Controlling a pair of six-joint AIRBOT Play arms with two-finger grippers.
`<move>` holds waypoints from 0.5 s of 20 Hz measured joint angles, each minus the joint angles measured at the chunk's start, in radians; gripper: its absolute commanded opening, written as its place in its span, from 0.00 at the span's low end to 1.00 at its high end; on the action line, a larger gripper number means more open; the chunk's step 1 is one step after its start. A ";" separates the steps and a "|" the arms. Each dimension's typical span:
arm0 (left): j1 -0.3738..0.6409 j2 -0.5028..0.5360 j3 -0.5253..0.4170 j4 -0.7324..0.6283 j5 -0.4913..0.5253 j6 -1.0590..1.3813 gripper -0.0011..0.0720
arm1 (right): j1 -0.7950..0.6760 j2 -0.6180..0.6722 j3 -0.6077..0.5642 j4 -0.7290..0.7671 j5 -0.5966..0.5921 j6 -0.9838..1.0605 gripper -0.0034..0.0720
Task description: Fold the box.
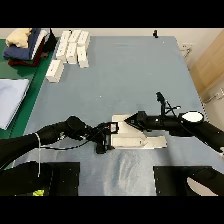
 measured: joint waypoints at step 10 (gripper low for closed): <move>0.000 0.000 0.000 0.000 0.001 0.002 0.57 | 0.000 -0.249 0.055 -0.121 -0.049 -0.098 0.25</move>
